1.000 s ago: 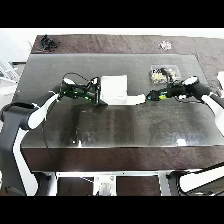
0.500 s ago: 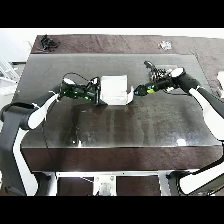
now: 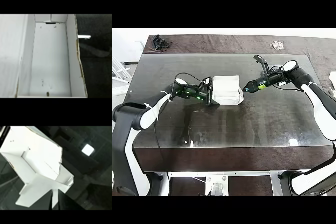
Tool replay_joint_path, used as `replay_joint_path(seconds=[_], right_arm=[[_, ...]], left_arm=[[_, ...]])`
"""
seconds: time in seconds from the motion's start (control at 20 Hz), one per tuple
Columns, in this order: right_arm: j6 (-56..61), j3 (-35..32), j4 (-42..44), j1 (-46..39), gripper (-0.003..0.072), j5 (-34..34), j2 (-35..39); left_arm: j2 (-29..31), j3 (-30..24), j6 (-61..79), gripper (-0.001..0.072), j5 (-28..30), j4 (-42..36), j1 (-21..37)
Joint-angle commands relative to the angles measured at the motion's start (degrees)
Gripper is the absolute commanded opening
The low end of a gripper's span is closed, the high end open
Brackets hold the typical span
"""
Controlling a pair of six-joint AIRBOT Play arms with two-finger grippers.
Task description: Fold the box and place the chain.
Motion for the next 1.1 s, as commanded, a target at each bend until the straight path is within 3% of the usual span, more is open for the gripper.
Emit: replay_joint_path(seconds=[0.0, 0.3, 0.4, 0.75, 0.9, 1.0, 1.05], right_arm=[[1.6, -0.5, -4.6, 0.1, 0.017, 0.6, -0.6], [1.6, -0.9, -3.0, 0.1, 0.0234, 0.5, -0.7], [1.3, -0.9, 0.6, 0.1, 0.0308, 0.6, -0.7], [1.3, -0.9, 2.8, 0.2, 0.0327, 2.1, -1.4], [1.3, -0.9, 2.8, 0.2, 0.0392, 3.1, -2.3], [1.3, -0.9, 2.9, 0.2, 0.0394, 3.1, -2.5], [1.3, -0.9, 3.3, 0.5, 0.0441, 3.1, -2.5]], left_arm=[[0.0, 0.0, 0.0, 0.0353, 0.0, 0.0, 0.0], [0.0, 0.0, 0.0, 0.0353, 0.0, 0.0, 0.0], [0.0, 0.0, 0.0, 0.0353, 0.0, 0.0, 0.0], [0.0, 0.0, 0.0, 0.0353, 0.0, 0.0, 0.0], [0.0, 0.0, 0.0, 0.0353, 0.0, 0.0, 0.0], [0.0, 0.0, 0.0, 0.0353, 0.0, 0.0, 0.0], [0.0, 0.0, 0.0, 0.0353, 0.0, 0.0, 0.0]])
